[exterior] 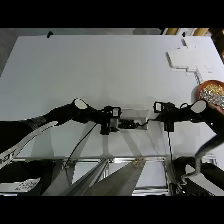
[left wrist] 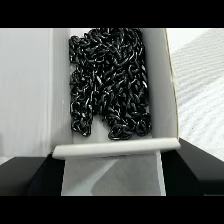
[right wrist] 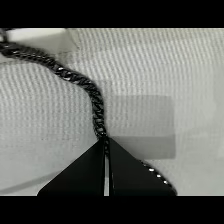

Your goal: Fold the box and place the chain.

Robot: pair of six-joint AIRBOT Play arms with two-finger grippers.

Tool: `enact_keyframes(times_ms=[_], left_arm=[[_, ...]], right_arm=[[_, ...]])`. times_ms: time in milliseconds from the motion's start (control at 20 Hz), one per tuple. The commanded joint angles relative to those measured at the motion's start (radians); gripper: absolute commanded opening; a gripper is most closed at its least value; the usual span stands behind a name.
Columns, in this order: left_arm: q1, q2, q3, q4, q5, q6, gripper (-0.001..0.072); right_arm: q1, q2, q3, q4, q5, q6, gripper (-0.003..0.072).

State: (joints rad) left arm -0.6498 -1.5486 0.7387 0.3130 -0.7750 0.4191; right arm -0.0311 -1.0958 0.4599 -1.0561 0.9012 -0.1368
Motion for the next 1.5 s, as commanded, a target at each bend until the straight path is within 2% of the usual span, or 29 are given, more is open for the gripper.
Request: enact_keyframes(times_ms=[0, 400, 450, 550, 1050, 1450], left_arm=[[0.000, 0.000, 0.000, 0.000, 0.000, 0.000, 0.0208], [0.000, 0.000, 0.000, 0.000, 0.000, 0.000, 0.0208], [0.000, 0.000, 0.000, 0.000, 0.000, 0.000, 0.0208], [0.000, 0.000, 0.000, 0.000, 0.000, 0.000, 0.0208], [0.000, 0.000, 0.000, 0.000, 0.000, 0.000, 0.0208], [0.000, 0.000, 0.000, 0.000, 0.000, 0.000, 0.0208]], right_arm=[[0.000, 0.037, 0.001, 0.005, 0.028, 0.001, 0.0017], [0.000, 0.093, 0.001, -0.001, 0.064, 0.001, 0.0017], [0.000, 0.093, 0.001, -0.015, 0.058, 0.001, 0.0039], [0.000, 0.092, 0.001, -0.051, 0.039, 0.001, 0.0205], [0.000, 0.053, 0.001, -0.079, 0.018, -0.039, 0.0196], [0.003, 0.031, 0.001, -0.028, 0.014, -0.105, 0.0150]])
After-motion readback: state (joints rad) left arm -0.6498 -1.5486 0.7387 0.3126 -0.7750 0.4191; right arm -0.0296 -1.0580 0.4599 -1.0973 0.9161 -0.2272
